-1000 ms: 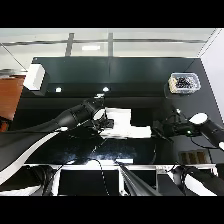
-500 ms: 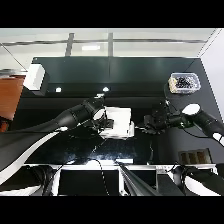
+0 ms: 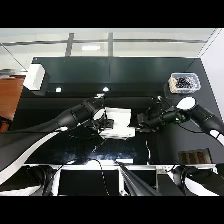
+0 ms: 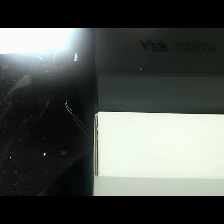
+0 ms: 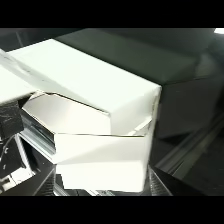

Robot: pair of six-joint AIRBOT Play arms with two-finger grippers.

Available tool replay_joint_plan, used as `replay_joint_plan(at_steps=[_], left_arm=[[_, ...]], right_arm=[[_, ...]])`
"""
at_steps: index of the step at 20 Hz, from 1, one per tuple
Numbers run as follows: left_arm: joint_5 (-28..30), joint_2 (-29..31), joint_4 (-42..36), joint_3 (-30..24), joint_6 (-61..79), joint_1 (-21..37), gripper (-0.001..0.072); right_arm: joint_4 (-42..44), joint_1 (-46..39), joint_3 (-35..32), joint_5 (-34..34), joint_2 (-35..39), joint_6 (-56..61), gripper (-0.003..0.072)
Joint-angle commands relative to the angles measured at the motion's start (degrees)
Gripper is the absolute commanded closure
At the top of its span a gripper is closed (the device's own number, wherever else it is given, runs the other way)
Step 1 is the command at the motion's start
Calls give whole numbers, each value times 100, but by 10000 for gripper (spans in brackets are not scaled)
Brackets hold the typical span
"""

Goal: Fold the box and place the chain.

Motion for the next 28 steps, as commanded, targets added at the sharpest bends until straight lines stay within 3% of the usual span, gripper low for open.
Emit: replay_joint_plan(at_steps=[1,6,8,15,16,20,28], left_arm=[[2,-2,7,0,0,0,681],[0,-2,4,0,0,0,681],[2,-2,4,0,0,0,682],[4,-2,7,0,0,0,681],[4,-2,7,0,0,0,681],[4,-2,4,0,0,0,681],[24,-2,7,0,0,0,681]], right_arm=[[-118,378,61,-289,-4,264,98],[-328,391,61,-267,-4,302,108],[-409,391,61,-291,-4,304,222],[-699,922,63,-946,-4,721,233],[-721,1023,63,-1036,-4,739,285],[-979,1316,68,-1423,-4,1213,286],[-3099,2050,704,-1499,-107,3165,285]])
